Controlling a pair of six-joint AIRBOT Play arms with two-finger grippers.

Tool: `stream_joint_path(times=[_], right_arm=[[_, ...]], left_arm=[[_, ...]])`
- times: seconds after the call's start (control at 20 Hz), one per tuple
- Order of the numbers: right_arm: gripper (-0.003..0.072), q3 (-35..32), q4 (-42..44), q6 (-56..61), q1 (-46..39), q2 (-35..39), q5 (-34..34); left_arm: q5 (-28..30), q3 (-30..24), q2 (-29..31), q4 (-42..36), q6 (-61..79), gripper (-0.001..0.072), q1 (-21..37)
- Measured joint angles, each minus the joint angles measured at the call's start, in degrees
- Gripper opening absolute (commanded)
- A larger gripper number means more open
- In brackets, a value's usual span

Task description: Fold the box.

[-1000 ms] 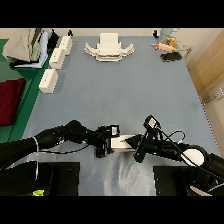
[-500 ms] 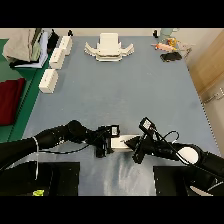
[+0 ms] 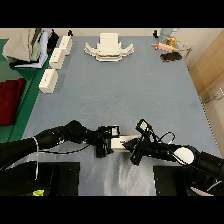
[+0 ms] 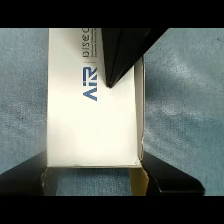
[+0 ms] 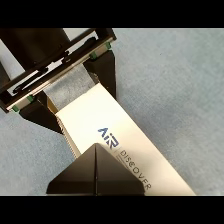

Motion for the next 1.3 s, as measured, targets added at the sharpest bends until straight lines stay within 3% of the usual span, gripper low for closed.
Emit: stream_joint_path(times=[0.35,0.65,0.95,1.15,1.3], right_arm=[[0.0006,0.8,-1.9,-0.1,0.3,2.4,-1.0],[0.0006,3.6,-6.5,-0.1,0.2,5.5,-6.4],[0.0006,5.4,-9.5,0.6,-5.7,5.4,-7.1],[0.0006,11.7,-17.6,7.9,-14.5,0.3,1.1],[0.0005,21.0,-31.6,23.5,-20.1,-6.2,14.4]], left_arm=[[-0.1,0.0,0.0,-0.4,-0.4,0.0431,0.0],[-0.1,0.0,0.0,-0.4,-0.4,0.0431,0.0],[-0.1,0.0,0.0,-0.2,-0.2,0.0431,0.0],[-0.1,0.0,0.0,-0.2,-0.2,0.0431,0.0],[-0.1,0.0,0.0,-0.2,-0.2,0.0431,0.0]])
